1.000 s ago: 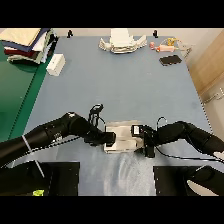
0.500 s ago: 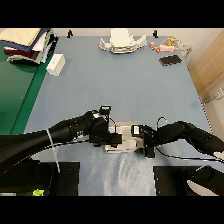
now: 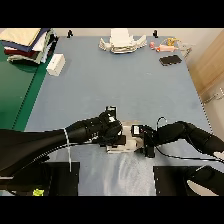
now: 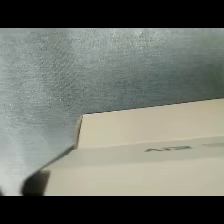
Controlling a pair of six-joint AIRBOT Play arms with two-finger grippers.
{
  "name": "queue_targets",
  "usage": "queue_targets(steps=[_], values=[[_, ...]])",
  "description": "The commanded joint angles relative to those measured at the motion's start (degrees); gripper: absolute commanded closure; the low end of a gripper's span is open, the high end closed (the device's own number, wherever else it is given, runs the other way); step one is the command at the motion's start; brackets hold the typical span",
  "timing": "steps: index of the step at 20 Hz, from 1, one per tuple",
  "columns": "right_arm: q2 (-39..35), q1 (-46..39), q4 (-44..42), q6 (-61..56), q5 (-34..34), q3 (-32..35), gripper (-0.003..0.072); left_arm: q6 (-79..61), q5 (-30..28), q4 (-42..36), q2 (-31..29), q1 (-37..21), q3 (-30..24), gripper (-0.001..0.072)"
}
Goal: Fold the box.
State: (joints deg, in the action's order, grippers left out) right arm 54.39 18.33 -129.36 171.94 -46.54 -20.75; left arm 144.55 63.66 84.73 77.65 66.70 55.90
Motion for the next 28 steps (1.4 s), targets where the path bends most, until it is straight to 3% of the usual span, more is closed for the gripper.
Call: queue_targets(steps=[1,3,9,11,17,22,23,24,25,28], values=[[0.0,0.0,0.0,0.0,0.0,0.0,0.0087,2.6,0.3,1.7,0.9,1.6,0.7,0.0665],[0.0,0.0,0.0,0.0,0.0,0.0,0.0087,3.6,0.4,1.8,0.9,1.6,0.7,0.0696],[0.0,0.0,0.0,0.0,0.0,0.0,0.0088,3.4,0.4,2.7,0.9,1.6,0.8,0.0684],[0.0,0.0,0.0,0.0,0.0,0.0,0.0087,4.0,0.7,2.4,0.9,1.6,0.8,0.0198],[0.0,0.0,0.0,0.0,0.0,0.0,0.0087,1.6,7.4,2.5,-1.1,1.4,3.4,0.0177],[0.0,0.0,0.0,0.0,0.0,0.0,0.0087,-3.0,14.8,4.7,-5.3,1.4,9.7,0.0178],[0.0,0.0,0.0,0.0,0.0,0.0,0.0088,-3.5,17.0,5.4,-6.7,1.1,10.1,0.0201],[0.0,0.0,0.0,0.0,0.0,0.0,0.0087,-5.1,18.8,5.3,-8.3,0.6,10.1,0.0405],[0.0,0.0,0.0,0.0,0.0,0.0,0.0087,-8.2,20.7,5.3,-9.8,0.0,10.0,0.0686],[0.0,0.0,0.1,0.0,0.0,0.0,0.0087,-17.8,21.7,3.9,-13.5,-2.2,8.9,0.0697]])
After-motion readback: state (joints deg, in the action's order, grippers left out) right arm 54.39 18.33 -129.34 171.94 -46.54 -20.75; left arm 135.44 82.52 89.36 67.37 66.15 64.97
